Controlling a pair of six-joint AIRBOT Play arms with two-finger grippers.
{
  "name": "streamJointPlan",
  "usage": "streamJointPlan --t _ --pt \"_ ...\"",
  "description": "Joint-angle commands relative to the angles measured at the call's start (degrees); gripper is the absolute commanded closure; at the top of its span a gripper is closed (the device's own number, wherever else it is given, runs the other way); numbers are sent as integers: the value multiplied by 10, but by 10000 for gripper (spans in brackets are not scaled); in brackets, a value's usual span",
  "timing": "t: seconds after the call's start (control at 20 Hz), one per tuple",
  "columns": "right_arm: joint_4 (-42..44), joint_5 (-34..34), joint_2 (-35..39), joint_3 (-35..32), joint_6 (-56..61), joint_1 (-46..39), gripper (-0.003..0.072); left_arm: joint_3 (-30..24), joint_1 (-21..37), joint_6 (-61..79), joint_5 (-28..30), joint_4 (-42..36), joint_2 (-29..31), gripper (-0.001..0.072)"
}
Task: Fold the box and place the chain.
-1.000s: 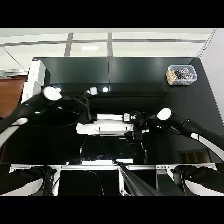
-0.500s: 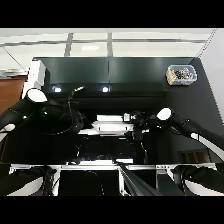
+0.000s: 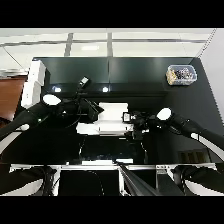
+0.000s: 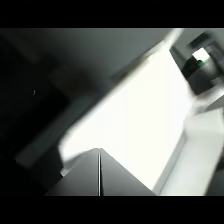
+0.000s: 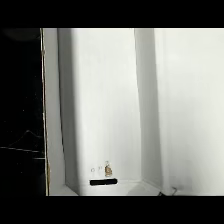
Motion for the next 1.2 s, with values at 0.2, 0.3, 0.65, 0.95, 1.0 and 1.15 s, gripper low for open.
streamJointPlan --t 0.2,0.3,0.65,0.95,1.0,1.15 --pt "0 0 0 0 0 0 557 2 3 3 -36 15 -58 681" --pt "0 0 0 0 0 0 557 5 30 3 -47 20 -25 682" --pt "0 0 0 0 0 0 557 -77 186 179 -186 -25 147 677" --pt "0 0 0 0 0 0 557 -134 143 459 -145 113 127 4" --pt "0 0 0 0 0 0 557 -134 124 459 -107 136 122 4" --pt "0 0 0 0 0 0 557 -131 72 460 -43 137 99 5"
